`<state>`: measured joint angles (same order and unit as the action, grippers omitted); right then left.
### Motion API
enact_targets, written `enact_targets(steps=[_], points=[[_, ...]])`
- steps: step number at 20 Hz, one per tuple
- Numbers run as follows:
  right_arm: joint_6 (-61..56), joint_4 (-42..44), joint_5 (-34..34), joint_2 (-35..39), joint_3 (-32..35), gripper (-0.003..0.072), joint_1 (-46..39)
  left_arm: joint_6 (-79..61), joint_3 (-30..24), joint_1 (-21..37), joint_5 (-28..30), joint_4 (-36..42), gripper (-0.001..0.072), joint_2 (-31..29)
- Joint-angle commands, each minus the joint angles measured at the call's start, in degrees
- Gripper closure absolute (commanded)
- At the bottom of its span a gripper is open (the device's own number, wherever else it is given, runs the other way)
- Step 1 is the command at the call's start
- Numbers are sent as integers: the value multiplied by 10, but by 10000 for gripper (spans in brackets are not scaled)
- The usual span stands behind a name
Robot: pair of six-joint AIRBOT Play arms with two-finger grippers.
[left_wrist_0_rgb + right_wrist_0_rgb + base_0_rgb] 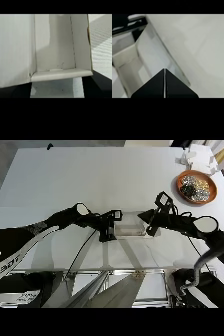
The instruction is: Fold the box and place the chain.
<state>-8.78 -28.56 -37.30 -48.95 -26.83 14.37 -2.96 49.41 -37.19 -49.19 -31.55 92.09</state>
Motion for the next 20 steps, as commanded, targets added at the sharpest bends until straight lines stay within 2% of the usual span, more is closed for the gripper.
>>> enact_targets(steps=[1, 5, 8, 11, 13, 17, 20], points=[[-26, 35, 94, -70, -1, 674, 33, 0, 0, 0, 20, 0, 506, 0], [-139, -42, 112, -139, -1, 674, 20, 0, 0, 0, 20, 0, 506, 0], [-197, -120, 108, -140, -1, 673, 19, 0, 0, 0, 20, 0, 506, 0], [-200, -122, 84, -137, -1, 673, 19, 0, 0, 0, 20, 0, 506, 0], [-198, -124, 64, -111, -1, 673, 19, 0, 0, 0, 20, 0, 506, 0], [-193, -179, 26, -17, -13, 673, -12, 0, 0, 0, 20, 0, 506, 0], [-129, -310, -50, 22, -13, 674, -55, 0, 0, 0, 20, 0, 506, 0]])
